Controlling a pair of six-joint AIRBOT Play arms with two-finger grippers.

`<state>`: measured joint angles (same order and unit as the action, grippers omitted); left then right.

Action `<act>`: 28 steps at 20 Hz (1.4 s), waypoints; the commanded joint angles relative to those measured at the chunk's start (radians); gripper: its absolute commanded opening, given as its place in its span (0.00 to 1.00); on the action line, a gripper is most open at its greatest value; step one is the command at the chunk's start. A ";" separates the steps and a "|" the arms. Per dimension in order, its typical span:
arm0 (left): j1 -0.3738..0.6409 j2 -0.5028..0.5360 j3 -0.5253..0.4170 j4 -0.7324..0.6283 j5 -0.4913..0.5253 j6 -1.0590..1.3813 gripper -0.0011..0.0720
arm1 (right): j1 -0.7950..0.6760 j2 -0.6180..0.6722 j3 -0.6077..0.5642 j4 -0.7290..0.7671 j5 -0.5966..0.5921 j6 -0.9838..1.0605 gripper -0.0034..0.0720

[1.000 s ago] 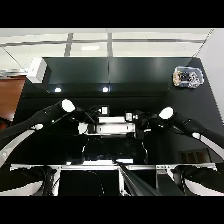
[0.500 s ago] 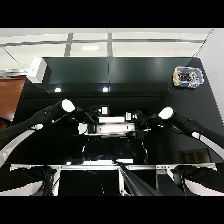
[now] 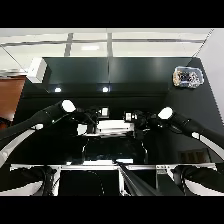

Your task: Fold the box and place the chain.

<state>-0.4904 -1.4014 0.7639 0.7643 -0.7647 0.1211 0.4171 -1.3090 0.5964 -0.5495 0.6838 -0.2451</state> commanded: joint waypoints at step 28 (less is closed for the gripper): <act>0.064 0.154 -0.050 -0.400 0.096 -0.480 0.05 | 0.001 -0.001 0.000 0.014 -0.034 0.032 0.36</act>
